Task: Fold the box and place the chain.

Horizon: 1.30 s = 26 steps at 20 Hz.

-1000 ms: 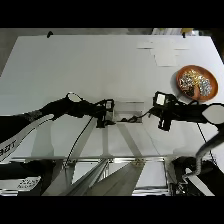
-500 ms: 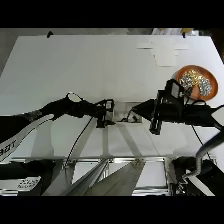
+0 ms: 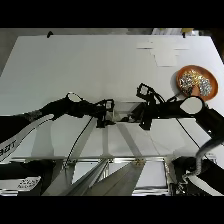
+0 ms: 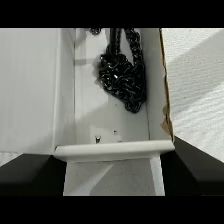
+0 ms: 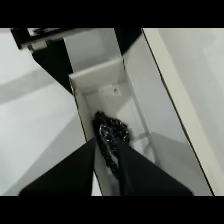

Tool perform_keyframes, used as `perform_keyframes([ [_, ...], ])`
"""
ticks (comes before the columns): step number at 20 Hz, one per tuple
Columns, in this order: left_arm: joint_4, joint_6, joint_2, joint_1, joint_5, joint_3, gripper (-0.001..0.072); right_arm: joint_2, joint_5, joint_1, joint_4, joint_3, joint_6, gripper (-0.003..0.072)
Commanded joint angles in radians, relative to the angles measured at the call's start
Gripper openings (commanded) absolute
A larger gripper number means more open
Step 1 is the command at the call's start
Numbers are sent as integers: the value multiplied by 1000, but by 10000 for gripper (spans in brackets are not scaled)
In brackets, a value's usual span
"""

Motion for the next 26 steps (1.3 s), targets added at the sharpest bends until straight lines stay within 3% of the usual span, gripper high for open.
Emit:
perform_keyframes([
  [1, 0, 0, 1, 1, 0, 0, 253, -50, -41, 1, -40, 4, 19, 253],
  [5, 0, 0, 1, 1, 0, 0, 253, 28, -7, -69, -157, 76, 16, 254],
  [8, 0, 0, 1, 1, 0, 0, 253, 60, 31, -200, -288, 82, 16, 171],
  [10, 0, 0, 1, 1, 0, 0, 253, 36, 49, -275, -329, 64, -10, 170],
  [17, 0, 0, 1, 1, 0, 0, 253, -117, 42, -275, -256, -26, -412, 189],
  [19, 0, 0, 1, 1, 0, 0, 253, -150, 19, -247, -224, -27, -434, 291],
  [26, 0, 0, 1, 1, 0, 0, 253, -264, -12, -187, -144, -27, -434, 294],
])
